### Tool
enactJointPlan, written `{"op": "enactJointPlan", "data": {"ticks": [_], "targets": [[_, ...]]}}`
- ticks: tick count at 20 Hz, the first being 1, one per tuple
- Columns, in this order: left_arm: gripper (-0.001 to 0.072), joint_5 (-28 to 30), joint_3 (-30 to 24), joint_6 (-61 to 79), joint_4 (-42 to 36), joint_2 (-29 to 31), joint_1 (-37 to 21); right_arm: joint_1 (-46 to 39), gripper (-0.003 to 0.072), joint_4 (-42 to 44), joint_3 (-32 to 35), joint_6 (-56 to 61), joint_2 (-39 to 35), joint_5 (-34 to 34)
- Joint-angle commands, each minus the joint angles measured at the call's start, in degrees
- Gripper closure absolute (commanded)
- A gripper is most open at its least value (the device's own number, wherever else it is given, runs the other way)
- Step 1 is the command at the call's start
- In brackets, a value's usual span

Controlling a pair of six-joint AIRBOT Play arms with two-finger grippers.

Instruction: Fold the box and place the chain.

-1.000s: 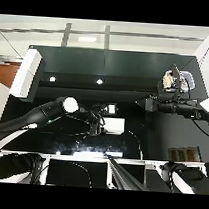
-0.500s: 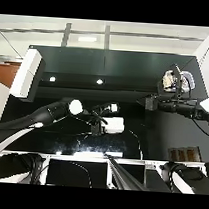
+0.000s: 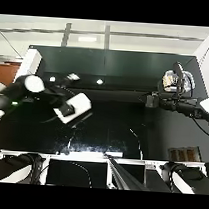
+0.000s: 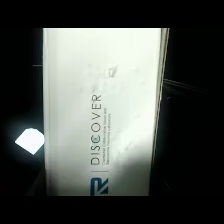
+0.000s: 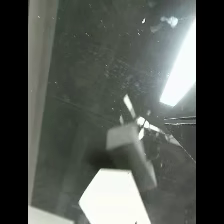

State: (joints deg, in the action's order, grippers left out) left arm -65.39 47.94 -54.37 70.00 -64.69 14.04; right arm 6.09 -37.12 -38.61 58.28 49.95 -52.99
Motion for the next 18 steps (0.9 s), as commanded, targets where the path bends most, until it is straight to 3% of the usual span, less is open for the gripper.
{"op": "enactJointPlan", "data": {"ticks": [1, 6, 10, 13, 18], "targets": [[0.0294, -7.21, -0.28, -5.73, 3.08, 7.34, -14.75, -0.02, 0.0639, -0.04, 0.0, -0.02, -0.02, 0.87], [0.0293, -14.88, -0.57, -5.66, 10.64, 14.56, -38.18, 0.0, 0.0639, -0.07, 0.0, -0.28, -0.02, 1.29], [0.0294, -13.94, -2.43, -5.05, 12.02, 14.73, -53.68, 0.0, 0.0639, -1.84, 0.0, -0.28, -0.02, 1.9], [0.0294, -6.27, -6.62, 0.48, 11.78, 14.73, -59.84, 0.0, 0.0639, -2.34, 0.0, -0.24, -0.02, 1.88], [0.0284, 9.97, -11.39, 7.98, 6.19, 13.09, -60.72, 0.0, 0.0639, -2.32, 0.0, 0.28, -0.02, 1.9]]}}
